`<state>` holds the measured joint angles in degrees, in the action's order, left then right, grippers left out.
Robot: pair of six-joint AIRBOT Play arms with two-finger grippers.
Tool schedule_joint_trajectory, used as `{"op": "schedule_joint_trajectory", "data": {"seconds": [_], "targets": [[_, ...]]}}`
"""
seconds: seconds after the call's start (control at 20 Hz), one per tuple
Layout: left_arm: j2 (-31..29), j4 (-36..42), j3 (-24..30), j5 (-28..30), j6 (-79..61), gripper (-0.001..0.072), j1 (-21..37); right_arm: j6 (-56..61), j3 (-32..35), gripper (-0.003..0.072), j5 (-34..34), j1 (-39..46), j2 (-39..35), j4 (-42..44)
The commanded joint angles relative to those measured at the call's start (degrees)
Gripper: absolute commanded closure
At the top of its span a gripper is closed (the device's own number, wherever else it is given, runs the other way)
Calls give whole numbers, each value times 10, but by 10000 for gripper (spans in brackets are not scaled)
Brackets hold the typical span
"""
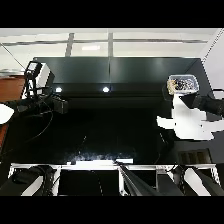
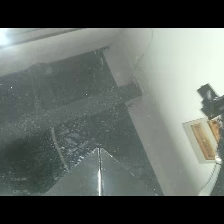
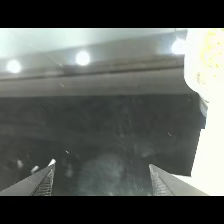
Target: Fold the box and place the chain.
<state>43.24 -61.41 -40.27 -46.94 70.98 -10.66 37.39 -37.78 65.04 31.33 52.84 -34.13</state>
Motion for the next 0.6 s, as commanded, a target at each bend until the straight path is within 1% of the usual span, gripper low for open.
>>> {"op": "schedule_joint_trajectory", "data": {"seconds": [0.0, 0.05, 0.15, 0.25, 0.3, 0.4, 0.5, 0.55], "targets": [[0, 0, 0, 0, 0, 679, 0, 62, -1, -26, -34, 0, 0, -92], [0, 0, 0, 0, 0, 679, 0, 116, -3, -25, -68, 2, 0, -146], [0, 0, 0, 0, 0, 679, 0, 253, -13, -25, -140, 20, 0, -281], [0, 0, 0, 2, 0, 680, 0, 331, -33, -25, -178, 59, 0, -371], [0, 0, 0, 5, 0, 679, 0, 353, -46, -25, -191, 82, 1, -397], [0, 0, 0, 6, 0, 679, 0, 390, -80, -24, -200, 136, 19, -445], [0, 0, 0, 9, 0, 679, 0, 417, -120, -24, -176, 186, 60, -492], [1, 0, 0, 12, 0, 679, 0, 411, -136, -24, -151, 204, 86, -492]]}}
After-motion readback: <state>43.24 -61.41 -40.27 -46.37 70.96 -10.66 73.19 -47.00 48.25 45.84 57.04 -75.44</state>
